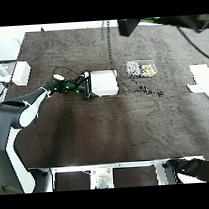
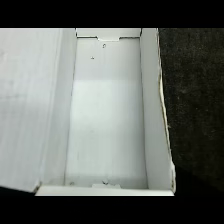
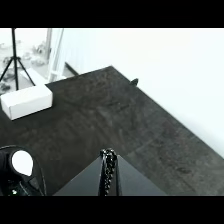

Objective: Fold the box and place the chain.

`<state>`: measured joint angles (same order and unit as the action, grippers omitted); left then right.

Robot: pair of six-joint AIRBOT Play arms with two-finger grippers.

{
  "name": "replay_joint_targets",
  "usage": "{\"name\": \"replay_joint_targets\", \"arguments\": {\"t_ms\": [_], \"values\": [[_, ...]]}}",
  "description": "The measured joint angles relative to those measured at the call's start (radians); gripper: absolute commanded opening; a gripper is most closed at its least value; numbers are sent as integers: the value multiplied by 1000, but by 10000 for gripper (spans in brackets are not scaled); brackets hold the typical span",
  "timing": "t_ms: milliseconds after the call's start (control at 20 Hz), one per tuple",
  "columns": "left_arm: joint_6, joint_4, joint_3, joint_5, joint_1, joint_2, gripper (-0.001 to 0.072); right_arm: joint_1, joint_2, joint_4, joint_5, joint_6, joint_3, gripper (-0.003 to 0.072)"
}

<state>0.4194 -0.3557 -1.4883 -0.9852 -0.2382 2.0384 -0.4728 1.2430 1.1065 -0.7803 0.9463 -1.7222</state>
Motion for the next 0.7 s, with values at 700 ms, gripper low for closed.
{"name": "replay_joint_targets", "arguments": {"t_ms": [700], "values": [[0,0,0,0,0,0,289,31,163,39,12,8,113,10]]}}
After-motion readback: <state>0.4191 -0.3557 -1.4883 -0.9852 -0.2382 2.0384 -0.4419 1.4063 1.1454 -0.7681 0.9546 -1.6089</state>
